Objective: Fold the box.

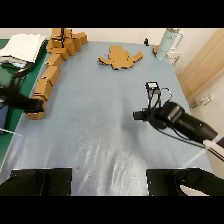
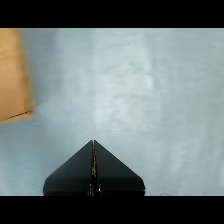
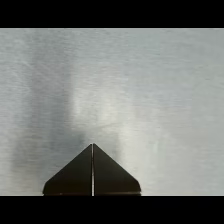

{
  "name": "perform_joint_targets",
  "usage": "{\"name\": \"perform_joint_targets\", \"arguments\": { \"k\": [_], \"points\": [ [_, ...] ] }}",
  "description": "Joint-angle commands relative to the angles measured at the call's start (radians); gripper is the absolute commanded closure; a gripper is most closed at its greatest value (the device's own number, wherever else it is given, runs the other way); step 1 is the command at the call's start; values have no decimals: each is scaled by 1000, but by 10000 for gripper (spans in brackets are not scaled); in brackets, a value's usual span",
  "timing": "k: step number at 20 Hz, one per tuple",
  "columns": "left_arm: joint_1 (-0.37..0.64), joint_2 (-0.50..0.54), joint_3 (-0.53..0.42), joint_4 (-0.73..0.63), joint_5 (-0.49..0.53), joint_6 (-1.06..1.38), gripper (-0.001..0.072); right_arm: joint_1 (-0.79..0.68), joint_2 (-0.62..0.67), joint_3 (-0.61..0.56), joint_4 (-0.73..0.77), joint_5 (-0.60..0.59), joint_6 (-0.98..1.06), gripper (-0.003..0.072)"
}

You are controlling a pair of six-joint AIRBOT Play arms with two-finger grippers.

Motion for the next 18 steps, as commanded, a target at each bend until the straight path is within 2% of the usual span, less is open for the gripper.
{"name": "perform_joint_targets", "arguments": {
  "k": [1, 4, 7, 10, 18],
  "points": [
    [-319, -53, 74, -11, 79, -148, 698, -113, -127, 171, 309, 6, -295, 680],
    [-530, -196, 162, -11, 176, -219, 698, -202, -285, 362, 557, -56, -459, 680],
    [-649, -342, 251, -12, 178, -239, 698, -214, -415, 475, 597, -132, -486, 680],
    [-688, -402, 285, -13, 205, -261, 697, -212, -467, 488, 632, -140, -486, 680],
    [-687, -404, 285, -19, 211, -260, 697, -212, -468, 488, 622, -143, -486, 680]
  ]
}}
